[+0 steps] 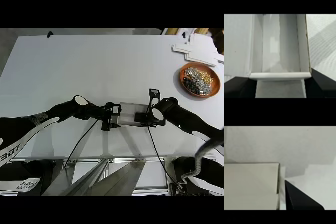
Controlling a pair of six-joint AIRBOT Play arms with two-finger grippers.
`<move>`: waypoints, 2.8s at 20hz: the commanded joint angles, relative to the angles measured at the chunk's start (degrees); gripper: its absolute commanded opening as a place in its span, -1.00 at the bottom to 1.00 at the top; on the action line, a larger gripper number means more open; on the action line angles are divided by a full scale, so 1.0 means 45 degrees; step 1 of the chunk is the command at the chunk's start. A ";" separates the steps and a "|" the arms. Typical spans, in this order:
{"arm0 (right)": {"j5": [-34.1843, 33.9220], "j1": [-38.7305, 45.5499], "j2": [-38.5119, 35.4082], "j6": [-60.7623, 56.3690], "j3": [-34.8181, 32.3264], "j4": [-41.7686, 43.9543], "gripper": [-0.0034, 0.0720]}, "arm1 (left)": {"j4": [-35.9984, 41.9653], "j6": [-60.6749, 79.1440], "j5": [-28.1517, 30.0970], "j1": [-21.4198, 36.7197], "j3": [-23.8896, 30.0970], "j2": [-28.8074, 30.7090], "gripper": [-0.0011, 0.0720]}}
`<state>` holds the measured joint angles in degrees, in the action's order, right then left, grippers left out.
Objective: Fold the box and place the chain.
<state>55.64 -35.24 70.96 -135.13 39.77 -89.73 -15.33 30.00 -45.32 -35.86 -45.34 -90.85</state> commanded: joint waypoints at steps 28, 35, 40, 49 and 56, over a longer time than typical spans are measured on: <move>0.3667 0.7747 -0.0967 1.0875 0.8553 -0.0384 -0.29 | -0.0019 -0.0005 0.0019 0.0010 -0.0005 -0.0005 -0.56; 0.2501 1.1822 0.2846 1.2371 0.8631 -0.0325 -0.29 | -0.0019 -0.0005 0.0019 0.0010 -0.0005 -0.0005 -0.56; 0.2351 1.2225 0.4575 1.2828 0.8631 -0.0350 -0.44 | -0.0019 -0.0005 0.0019 0.0010 -0.0005 -0.0005 -0.56; 0.0894 1.2220 0.5387 1.4241 0.8631 0.1394 -0.44 | -0.0019 -0.0005 0.0019 0.0010 -0.0005 -0.0005 -0.56; -0.0073 1.2211 0.5571 1.4236 0.8631 0.1394 -0.44 | -0.0019 -0.0005 0.0019 0.0010 -0.0005 -0.0005 -0.56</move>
<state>57.21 19.75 95.77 -71.48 78.56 -84.12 -15.40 29.95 -45.25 -35.86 -45.34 -90.85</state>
